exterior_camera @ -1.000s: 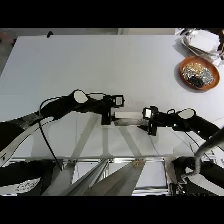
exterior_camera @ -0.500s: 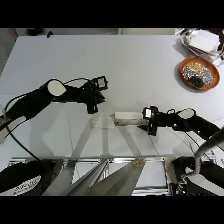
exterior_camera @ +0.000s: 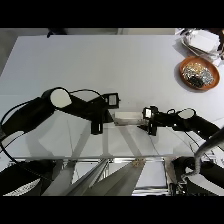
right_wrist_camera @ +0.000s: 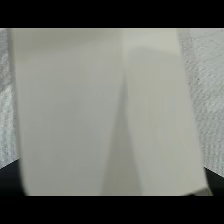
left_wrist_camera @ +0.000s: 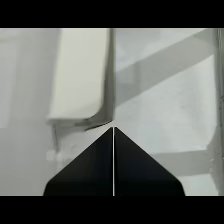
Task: Fold the box and place the chain.
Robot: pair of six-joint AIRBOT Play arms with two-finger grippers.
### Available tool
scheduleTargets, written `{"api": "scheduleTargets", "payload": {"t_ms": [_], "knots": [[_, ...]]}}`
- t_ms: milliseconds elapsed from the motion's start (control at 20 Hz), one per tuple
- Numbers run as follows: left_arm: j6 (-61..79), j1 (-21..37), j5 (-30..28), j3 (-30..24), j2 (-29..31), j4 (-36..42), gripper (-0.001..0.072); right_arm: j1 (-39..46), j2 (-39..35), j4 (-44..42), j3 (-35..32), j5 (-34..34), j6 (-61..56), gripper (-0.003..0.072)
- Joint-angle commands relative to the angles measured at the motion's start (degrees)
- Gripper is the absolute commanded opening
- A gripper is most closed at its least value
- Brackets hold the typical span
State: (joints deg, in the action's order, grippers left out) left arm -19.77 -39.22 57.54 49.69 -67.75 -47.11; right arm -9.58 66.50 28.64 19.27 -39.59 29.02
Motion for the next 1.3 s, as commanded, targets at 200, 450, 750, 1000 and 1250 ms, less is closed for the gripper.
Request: {"api": "scheduleTargets", "payload": {"t_ms": [200, 450, 750, 1000, 1250], "knots": [[-5.7, -5.0, -20.6, 0.0, -6.6, 5.4, 0.0001, 0.0, -0.1, 0.0, 0.0, -0.1, 0.0, 0.0401], [-14.5, -5.0, -37.2, 0.0, -11.0, 9.0, 0.0001, 0.0, -0.1, 0.0, 0.0, -0.1, 0.0, 0.0401], [-19.1, -5.0, -37.4, 0.0, -16.6, 9.0, 0.0001, 0.0, -0.1, 0.0, 0.0, 0.0, 0.0, 0.0401], [-19.1, -5.0, -35.8, 0.0, -17.6, 8.9, 0.0001, 0.0, -0.1, 0.0, 0.0, -0.1, 0.0, 0.0401], [-18.9, -5.0, -34.5, 0.0, -13.7, 4.1, 0.0, 0.0, -0.1, 0.0, 0.0, -0.1, 0.0, 0.0401]]}}
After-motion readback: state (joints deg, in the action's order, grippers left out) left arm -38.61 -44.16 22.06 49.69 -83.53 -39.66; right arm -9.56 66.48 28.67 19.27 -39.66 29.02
